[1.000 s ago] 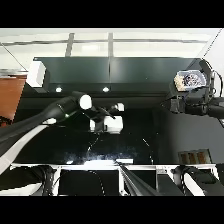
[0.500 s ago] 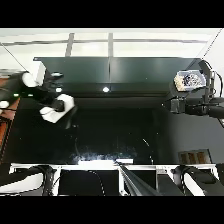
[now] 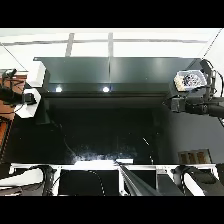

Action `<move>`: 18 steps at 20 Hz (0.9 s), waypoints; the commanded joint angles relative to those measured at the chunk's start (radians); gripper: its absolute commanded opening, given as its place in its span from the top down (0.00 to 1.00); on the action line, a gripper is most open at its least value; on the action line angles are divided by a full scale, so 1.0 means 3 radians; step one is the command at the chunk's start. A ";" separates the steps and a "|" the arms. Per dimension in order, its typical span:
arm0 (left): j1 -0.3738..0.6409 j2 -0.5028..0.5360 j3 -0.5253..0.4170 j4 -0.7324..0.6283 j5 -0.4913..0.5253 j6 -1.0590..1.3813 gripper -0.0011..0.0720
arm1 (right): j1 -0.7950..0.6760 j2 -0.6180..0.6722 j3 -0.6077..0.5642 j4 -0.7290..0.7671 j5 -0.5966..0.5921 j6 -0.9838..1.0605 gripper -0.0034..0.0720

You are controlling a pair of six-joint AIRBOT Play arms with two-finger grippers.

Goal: Fold the box and place the chain.

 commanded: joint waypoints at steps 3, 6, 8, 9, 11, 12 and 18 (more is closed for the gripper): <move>-0.0001 -0.0407 0.0437 -0.0389 0.0612 0.0259 0.53 | -0.0001 0.0003 -0.0001 -0.0020 -0.0263 -0.0003 0.93; -0.0031 -0.0642 0.0605 -0.0383 0.0565 0.0251 0.53 | 0.0000 0.0003 -0.0001 -0.0022 -0.0262 -0.0003 0.93; -0.0031 -0.0734 0.0622 -0.0385 0.0562 0.0245 0.53 | 0.0000 0.0003 -0.0001 -0.0027 -0.0278 -0.0003 0.93; -0.0031 -0.0758 0.0622 -0.0385 0.0551 0.0245 0.53 | 0.0000 0.0003 -0.0001 -0.0028 -0.0286 -0.0003 0.93; -0.0029 -0.0759 0.0627 -0.0383 0.0537 0.0247 0.27 | 0.0000 0.0003 -0.0001 -0.0027 -0.0294 -0.0003 0.93; -0.0029 -0.0759 0.0660 -0.0371 0.0515 0.0243 0.00 | 0.0000 0.0003 -0.0001 -0.0025 -0.0292 -0.0003 0.93; -0.0056 -0.0720 0.1537 -0.0322 -0.0800 0.0106 0.00 | -0.0001 0.0004 0.0010 0.0271 -0.0244 0.0005 0.93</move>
